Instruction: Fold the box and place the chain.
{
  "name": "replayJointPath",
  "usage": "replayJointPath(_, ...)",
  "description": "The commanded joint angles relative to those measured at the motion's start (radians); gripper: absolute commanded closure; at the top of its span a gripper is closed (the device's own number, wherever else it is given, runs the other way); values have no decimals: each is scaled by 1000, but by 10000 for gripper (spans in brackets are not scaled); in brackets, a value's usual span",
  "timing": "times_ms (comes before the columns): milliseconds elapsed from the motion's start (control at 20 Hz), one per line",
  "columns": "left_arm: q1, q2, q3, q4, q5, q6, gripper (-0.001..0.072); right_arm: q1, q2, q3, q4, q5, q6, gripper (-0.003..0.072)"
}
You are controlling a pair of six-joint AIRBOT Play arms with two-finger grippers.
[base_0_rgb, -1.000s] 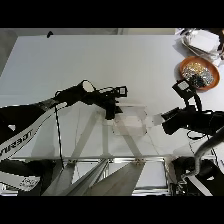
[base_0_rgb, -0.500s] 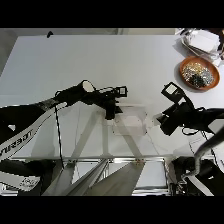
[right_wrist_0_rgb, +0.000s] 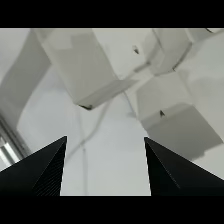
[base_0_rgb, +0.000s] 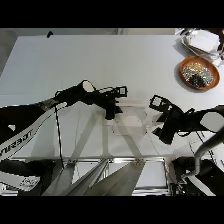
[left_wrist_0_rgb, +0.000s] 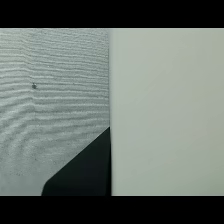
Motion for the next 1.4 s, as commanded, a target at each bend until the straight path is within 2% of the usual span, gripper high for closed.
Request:
replayJointPath(0, -1, 0, -1, 0, 0, 0, 699, 29, -3, -46, 34, -56, -100, 163)
replayJointPath(200, -1, 0, -1, 0, 0, 0, 699, 129, 0, -156, -27, -284, -164, 163)
replayJointPath(350, -1, 0, -1, 0, 0, 0, 699, 161, 1, -213, -64, -379, -166, 155)
replayJointPath(500, -1, 0, -1, 0, 0, 0, 699, 203, 1, -247, -131, -405, -220, 154)
replayJointPath(650, -1, 0, -1, 0, 0, 0, 699, 254, 0, -288, -132, -502, -220, 147)
replayJointPath(700, -1, -1, -1, 0, 0, 0, 699, 264, 0, -298, -132, -520, -219, 109)
replayJointPath(750, -1, 0, -1, 0, 0, 0, 699, 266, 0, -301, -131, -521, -219, 13)
replayJointPath(800, -1, 0, -1, 0, 0, 0, 699, 266, 0, -301, -131, -523, -219, 1)
replayJointPath(1250, -1, 0, -1, 0, 0, 0, 699, 266, -57, -308, -95, -619, -219, 1)
replayJointPath(1350, -1, 0, -1, 0, 0, 0, 699, 254, -57, -298, -92, -610, -219, 1)
